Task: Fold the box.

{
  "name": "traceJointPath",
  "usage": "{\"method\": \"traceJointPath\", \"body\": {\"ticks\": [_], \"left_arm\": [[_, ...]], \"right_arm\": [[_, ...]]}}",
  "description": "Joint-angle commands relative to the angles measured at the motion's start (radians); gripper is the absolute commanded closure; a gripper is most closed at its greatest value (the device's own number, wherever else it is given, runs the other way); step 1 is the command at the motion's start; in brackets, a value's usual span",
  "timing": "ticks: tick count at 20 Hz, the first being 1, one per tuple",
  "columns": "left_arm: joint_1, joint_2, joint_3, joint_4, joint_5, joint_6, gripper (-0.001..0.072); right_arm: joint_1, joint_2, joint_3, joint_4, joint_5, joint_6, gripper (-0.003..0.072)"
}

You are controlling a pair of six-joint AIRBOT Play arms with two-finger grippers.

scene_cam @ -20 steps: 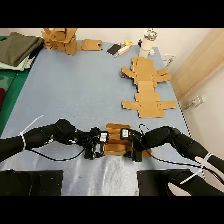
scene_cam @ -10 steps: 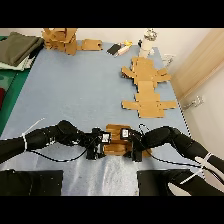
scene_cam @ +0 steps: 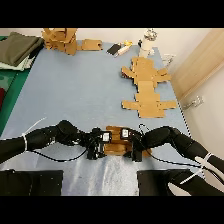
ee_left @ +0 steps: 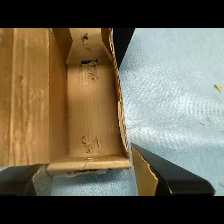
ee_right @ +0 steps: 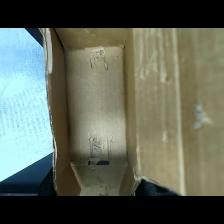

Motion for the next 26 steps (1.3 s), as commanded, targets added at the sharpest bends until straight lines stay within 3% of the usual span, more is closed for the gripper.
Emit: {"method": "traceJointPath", "body": {"ticks": [1, 18, 26], "left_arm": [[0.0, -0.014, 0.019, 0.012, -0.01, -0.056, -0.001], [0.002, -0.013, 0.028, 0.135, -0.096, -0.155, -0.0011], [-0.006, -0.02, 0.029, 0.06, -0.01, -0.151, -0.0011]], "right_arm": [[0.001, 0.0, 0.0, 0.0, 0.0, 0.0, 0.0191], [0.001, 0.0, 0.0, 0.0, 0.0, 0.0, 0.0191], [0.001, 0.0, 0.0, 0.0, 0.0, 0.0, 0.0191]]}}
